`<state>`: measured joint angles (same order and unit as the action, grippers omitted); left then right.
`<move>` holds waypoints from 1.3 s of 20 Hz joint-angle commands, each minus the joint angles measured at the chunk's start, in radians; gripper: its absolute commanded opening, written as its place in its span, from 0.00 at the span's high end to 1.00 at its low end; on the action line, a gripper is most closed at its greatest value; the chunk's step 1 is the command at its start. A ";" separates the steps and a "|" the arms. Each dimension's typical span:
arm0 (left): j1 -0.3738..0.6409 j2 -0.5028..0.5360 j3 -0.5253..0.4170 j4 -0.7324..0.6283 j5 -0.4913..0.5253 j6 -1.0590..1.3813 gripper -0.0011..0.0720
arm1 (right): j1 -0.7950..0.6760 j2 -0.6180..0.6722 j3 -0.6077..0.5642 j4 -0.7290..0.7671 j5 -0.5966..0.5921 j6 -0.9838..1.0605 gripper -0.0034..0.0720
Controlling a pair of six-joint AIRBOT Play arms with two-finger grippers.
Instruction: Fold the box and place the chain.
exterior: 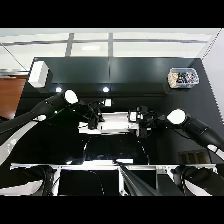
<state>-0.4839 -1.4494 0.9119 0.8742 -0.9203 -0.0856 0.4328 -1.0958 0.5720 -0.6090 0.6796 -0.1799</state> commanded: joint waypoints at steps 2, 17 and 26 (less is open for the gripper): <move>-0.001 -0.001 0.000 0.000 0.002 0.000 0.95 | -0.007 -0.058 0.000 0.085 0.077 -0.087 0.03; -0.002 -0.008 0.001 -0.001 -0.005 0.003 0.95 | -0.007 -0.126 -0.008 0.058 0.036 -0.060 0.03; -0.002 -0.008 0.001 0.000 -0.011 0.000 0.95 | -0.006 -0.174 -0.007 0.059 -0.014 -0.060 0.03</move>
<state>-0.4862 -1.4567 0.9119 0.8730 -0.9283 -0.0860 0.4267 -1.2587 0.5648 -0.5507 0.6937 -0.2394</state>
